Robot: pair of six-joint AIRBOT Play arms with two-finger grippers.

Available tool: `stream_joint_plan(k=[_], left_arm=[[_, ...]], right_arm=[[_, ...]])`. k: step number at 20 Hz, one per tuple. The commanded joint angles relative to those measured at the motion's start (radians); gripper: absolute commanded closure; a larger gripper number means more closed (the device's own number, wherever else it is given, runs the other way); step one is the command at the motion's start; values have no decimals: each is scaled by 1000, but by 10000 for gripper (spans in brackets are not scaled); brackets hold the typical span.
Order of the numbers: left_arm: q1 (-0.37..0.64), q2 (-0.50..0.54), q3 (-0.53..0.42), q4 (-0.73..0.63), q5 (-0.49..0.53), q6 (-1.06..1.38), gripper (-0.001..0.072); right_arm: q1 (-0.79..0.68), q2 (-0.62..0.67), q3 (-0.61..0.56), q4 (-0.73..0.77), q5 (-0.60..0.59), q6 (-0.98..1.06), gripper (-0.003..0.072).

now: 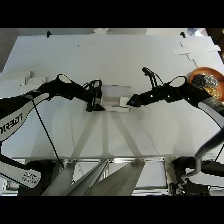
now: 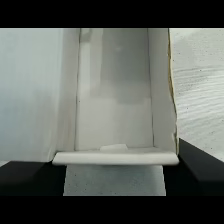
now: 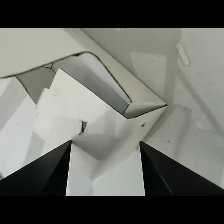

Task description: Fold the box and place the chain.

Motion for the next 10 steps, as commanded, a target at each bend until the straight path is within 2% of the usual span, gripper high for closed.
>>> stream_joint_plan(k=[1, 7, 10], left_arm=[[1, 0, 0, 0, 0, 0, 245], [1, 0, 0, 0, 0, 0, 245], [1, 0, 0, 0, 0, 0, 245]], right_arm=[[24, 1, 1, -2, -55, 1, 227], [71, 1, 1, -64, -150, 48, 227], [98, 1, 1, -121, -156, 56, 227]])
